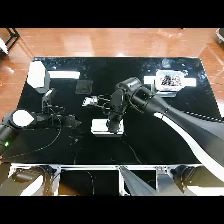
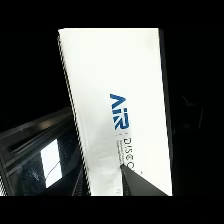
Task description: Fold the box and place the chain.
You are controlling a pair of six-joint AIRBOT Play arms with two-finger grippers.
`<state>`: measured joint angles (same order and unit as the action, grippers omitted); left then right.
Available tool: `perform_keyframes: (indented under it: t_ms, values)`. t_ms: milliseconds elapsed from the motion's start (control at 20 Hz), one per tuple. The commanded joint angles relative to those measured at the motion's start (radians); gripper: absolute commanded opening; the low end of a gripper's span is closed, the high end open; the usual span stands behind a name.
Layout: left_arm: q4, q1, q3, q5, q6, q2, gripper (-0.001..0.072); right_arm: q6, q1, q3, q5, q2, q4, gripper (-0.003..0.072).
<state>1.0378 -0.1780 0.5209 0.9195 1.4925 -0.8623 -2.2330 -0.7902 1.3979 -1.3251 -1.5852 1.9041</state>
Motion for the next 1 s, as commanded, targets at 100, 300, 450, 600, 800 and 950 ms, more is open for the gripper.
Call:
perform_keyframes:
  t_ms: [100,300,450,600,800,950]
  values:
    - [0.000,0.001,0.000,0.000,0.000,0.000,0.0623,0.005,-0.019,-0.006,0.017,-0.008,-0.002,0.0310]
    - [-0.003,0.001,0.000,0.000,0.000,0.000,0.0623,0.063,-0.013,-0.006,0.012,0.011,-0.002,0.0310]
    - [-0.002,0.001,0.000,0.000,0.000,0.000,0.0623,0.097,0.002,-0.006,0.013,0.072,0.006,0.0311]
    - [-0.002,0.001,0.000,0.000,0.000,0.000,0.0623,0.221,0.051,-0.006,-0.005,0.131,0.008,0.0307]
    - [-0.002,0.001,0.000,0.001,0.000,0.000,0.0623,0.383,0.208,-0.145,0.016,0.179,0.203,0.0017]
    - [-0.002,0.001,0.000,0.000,0.000,0.000,0.0623,0.360,0.331,-0.369,0.212,0.181,0.683,0.0017]
